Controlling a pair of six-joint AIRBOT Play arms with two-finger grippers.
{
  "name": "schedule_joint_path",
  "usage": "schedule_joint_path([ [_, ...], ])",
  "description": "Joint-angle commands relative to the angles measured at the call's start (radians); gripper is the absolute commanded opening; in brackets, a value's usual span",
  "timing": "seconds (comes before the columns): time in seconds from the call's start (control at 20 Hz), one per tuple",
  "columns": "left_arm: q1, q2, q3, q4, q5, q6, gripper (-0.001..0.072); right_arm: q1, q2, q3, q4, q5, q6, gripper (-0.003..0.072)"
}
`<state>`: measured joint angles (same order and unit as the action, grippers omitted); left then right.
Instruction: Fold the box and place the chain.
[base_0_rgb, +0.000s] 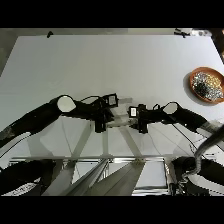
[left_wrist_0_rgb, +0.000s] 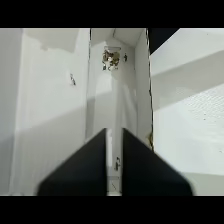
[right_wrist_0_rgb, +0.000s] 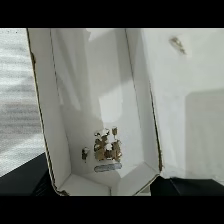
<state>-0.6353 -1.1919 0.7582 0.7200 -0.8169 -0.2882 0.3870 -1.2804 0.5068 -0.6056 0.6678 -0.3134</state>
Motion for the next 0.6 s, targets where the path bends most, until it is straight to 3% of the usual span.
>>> schedule_joint_path([
  [0.0,0.094,0.079,0.0,0.0,-0.179,-0.072,0.0004,-0.001,0.0,0.001,0.0,0.001,-0.001,0.0412],
  [0.3,0.305,0.134,0.0,0.192,-0.374,-0.474,0.0003,-0.001,0.0,0.001,0.0,0.001,-0.001,0.0412],
  [0.45,0.363,0.134,-0.009,0.375,-0.388,-0.758,0.0004,-0.001,0.0,0.001,0.0,0.001,-0.001,0.0412],
  [0.55,0.375,0.133,-0.031,0.421,-0.375,-0.893,0.0004,-0.001,0.0,0.001,0.0,0.001,-0.001,0.0412],
])
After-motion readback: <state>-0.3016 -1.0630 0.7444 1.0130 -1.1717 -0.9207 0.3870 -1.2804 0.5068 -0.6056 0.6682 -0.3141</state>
